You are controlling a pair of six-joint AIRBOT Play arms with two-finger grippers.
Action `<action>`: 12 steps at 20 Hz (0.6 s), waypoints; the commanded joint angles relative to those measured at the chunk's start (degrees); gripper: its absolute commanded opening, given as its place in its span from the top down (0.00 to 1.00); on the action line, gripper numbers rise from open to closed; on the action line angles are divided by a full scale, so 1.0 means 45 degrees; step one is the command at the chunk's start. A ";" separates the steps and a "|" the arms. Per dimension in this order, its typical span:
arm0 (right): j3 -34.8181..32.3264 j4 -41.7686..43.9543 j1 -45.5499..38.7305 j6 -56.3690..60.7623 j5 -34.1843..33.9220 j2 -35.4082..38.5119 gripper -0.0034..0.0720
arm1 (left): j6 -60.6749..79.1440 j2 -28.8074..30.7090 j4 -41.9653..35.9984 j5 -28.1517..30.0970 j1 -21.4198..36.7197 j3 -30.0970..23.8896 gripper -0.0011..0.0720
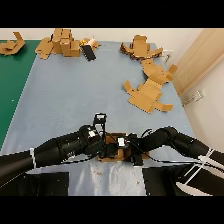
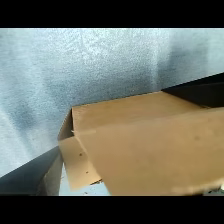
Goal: Fold the box.
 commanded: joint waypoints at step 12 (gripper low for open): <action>0.0015 0.0000 0.0000 0.0015 -0.0005 0.0000 0.36 | -0.0792 -0.1991 0.0053 -0.1821 -0.0194 0.1438 0.27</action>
